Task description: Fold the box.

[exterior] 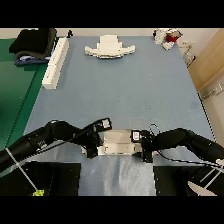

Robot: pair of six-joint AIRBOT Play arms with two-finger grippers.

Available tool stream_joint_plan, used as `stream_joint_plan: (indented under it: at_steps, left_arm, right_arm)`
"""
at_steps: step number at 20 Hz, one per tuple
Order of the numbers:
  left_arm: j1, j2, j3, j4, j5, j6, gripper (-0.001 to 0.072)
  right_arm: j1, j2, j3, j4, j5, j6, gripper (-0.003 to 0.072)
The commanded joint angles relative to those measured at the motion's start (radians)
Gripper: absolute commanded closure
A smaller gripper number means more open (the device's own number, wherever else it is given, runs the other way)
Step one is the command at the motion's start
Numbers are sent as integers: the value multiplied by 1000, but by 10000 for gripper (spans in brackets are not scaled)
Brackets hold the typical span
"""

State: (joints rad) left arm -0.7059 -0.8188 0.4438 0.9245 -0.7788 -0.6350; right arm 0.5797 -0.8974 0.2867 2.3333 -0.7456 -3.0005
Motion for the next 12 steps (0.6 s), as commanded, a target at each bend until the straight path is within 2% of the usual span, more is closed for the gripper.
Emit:
stream_joint_plan:
  at_steps: [1,3,5,8,10,12]
  left_arm:
    - [89,97,62,257,-193,-469,696]
    - [173,157,69,339,-251,-664,696]
    - [273,172,69,391,-320,-824,696]
    - [392,145,52,379,-403,-856,696]
    - [426,126,19,364,-408,-870,696]
    - [431,104,-22,292,-391,-892,696]
  right_arm:
    - [0,1,1,0,0,0,173]
    - [0,1,1,0,0,0,173]
    - [0,1,1,0,0,0,173]
    - [0,1,1,0,0,0,173]
    - [0,1,1,0,0,0,173]
    - [0,1,1,0,0,0,173]
